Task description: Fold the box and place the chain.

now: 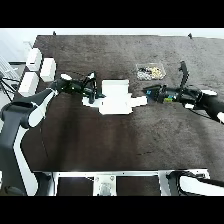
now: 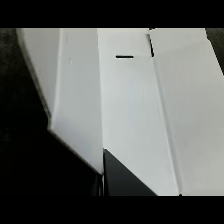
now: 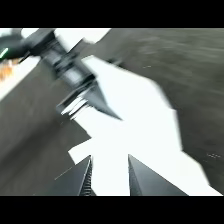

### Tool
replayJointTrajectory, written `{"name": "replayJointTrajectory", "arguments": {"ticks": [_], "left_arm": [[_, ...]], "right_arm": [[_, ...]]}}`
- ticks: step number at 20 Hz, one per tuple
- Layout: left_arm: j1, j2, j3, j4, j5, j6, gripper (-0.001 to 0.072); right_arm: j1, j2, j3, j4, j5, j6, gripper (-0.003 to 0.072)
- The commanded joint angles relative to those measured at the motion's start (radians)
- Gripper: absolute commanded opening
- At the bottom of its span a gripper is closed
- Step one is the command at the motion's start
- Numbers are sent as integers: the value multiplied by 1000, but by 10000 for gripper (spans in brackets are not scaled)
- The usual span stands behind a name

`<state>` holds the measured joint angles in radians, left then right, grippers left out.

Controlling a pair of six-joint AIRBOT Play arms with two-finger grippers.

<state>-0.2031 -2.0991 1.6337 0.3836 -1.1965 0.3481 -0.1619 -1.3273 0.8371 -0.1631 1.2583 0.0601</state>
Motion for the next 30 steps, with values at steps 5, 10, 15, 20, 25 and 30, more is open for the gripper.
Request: {"name": "replayJointTrajectory", "arguments": {"ticks": [5,10,15,20,25,30], "left_arm": [[0,0,0,-2,4,0,24],[0,0,0,-2,10,0,24],[0,0,0,-2,10,0,24],[1,0,0,-2,11,0,24],[0,0,0,-2,11,0,24],[1,0,0,-2,11,0,24]], "right_arm": [[269,171,-99,-525,-386,-114,579],[379,83,-100,-649,-467,-125,617],[455,-2,-100,-649,-609,-125,617],[464,-40,-99,-539,-720,-173,617],[444,-65,-89,-425,-771,-248,617],[380,-58,-44,-345,-766,-253,617]]}}
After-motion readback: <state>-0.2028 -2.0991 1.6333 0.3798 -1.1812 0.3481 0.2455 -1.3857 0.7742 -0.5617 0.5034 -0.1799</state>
